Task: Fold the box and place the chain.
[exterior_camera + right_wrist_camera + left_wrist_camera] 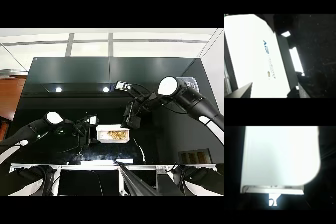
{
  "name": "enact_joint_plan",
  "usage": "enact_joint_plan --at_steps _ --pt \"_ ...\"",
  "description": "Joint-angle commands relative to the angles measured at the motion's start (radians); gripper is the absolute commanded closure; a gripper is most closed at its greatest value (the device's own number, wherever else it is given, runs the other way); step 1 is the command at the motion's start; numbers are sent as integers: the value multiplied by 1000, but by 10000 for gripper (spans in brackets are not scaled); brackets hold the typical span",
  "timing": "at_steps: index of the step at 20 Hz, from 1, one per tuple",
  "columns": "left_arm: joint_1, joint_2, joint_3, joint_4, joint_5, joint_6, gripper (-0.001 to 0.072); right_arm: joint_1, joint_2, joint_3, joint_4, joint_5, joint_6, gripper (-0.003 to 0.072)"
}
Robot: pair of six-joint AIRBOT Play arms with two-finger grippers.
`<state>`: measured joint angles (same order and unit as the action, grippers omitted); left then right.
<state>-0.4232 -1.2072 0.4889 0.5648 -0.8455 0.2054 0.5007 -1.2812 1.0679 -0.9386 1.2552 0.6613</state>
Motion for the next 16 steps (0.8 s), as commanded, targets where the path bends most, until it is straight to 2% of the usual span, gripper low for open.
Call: enact_joint_plan --at_steps 1,7,16 --pt "0 0 0 0 0 0 217 8 -1 -4 -8 4 -11 -15" --pt "0 0 0 0 0 0 217 8 0 -36 -12 71 13 -14" --pt "0 0 0 0 0 0 217 42 9 -63 -25 40 31 -14"
